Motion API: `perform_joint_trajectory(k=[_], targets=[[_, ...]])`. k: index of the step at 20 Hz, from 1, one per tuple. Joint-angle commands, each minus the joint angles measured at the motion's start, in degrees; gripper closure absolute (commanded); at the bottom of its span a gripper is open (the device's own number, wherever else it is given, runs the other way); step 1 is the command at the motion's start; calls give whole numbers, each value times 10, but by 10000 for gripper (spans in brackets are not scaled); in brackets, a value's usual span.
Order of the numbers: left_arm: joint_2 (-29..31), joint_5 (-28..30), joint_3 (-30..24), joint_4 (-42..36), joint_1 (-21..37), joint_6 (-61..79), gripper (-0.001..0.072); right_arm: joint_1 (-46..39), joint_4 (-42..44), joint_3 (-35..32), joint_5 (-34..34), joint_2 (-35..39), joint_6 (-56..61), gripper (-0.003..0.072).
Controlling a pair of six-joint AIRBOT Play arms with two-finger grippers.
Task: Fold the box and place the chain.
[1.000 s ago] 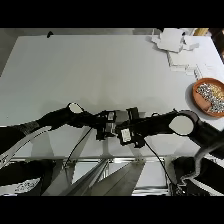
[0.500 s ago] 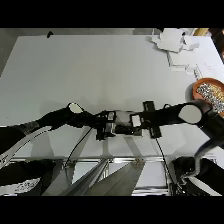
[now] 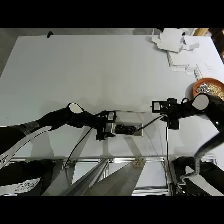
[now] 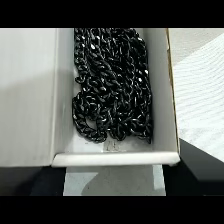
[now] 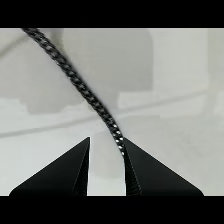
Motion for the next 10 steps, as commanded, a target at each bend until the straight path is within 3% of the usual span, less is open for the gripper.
perform_joint_trajectory(k=[1, 10], targets=[[0, 0, 1, 0, 0, 0, 498, -13, -2, -4, -42, -46, -35, 446], [0, 0, 1, 0, 0, 0, 498, -13, 37, -4, -64, -105, -62, 472]])
